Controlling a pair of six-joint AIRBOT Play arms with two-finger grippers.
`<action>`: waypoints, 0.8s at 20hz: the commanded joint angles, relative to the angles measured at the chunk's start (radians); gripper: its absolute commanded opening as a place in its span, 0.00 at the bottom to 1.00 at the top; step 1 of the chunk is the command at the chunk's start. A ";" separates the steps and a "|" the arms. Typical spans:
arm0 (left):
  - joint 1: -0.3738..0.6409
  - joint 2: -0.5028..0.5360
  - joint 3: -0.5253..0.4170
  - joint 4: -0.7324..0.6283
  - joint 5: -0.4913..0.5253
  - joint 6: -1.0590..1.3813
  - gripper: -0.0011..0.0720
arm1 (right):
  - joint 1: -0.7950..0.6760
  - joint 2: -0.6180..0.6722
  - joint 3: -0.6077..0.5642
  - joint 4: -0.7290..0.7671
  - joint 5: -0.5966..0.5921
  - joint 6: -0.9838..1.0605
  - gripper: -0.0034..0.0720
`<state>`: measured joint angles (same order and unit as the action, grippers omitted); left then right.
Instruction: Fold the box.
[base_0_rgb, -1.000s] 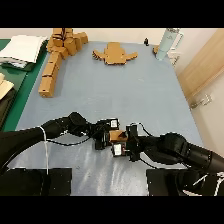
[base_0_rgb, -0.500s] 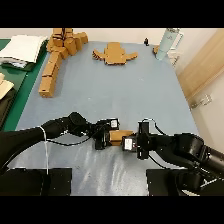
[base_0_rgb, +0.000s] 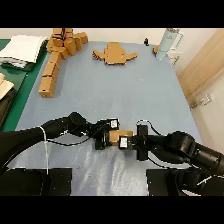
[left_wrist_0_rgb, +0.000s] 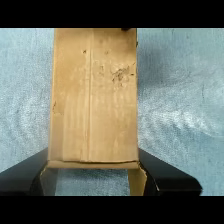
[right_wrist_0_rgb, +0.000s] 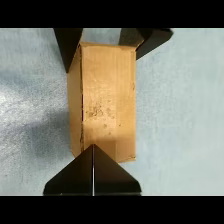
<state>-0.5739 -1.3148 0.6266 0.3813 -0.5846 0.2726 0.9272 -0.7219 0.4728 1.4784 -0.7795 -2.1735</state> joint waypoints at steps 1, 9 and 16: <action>0.001 0.000 0.000 0.000 0.000 0.000 0.73 | 0.000 -0.033 0.000 0.014 -0.003 0.001 0.05; 0.001 0.000 0.000 0.000 0.000 0.000 0.73 | 0.004 0.061 0.004 0.009 0.049 0.000 0.05; 0.001 0.000 0.000 0.000 0.000 0.000 0.73 | -0.101 0.113 0.052 -0.121 -0.073 0.769 0.05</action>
<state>-0.5739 -1.3148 0.6262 0.3813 -0.5850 0.2710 0.8806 -0.6228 0.5014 1.4265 -0.7731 -1.8126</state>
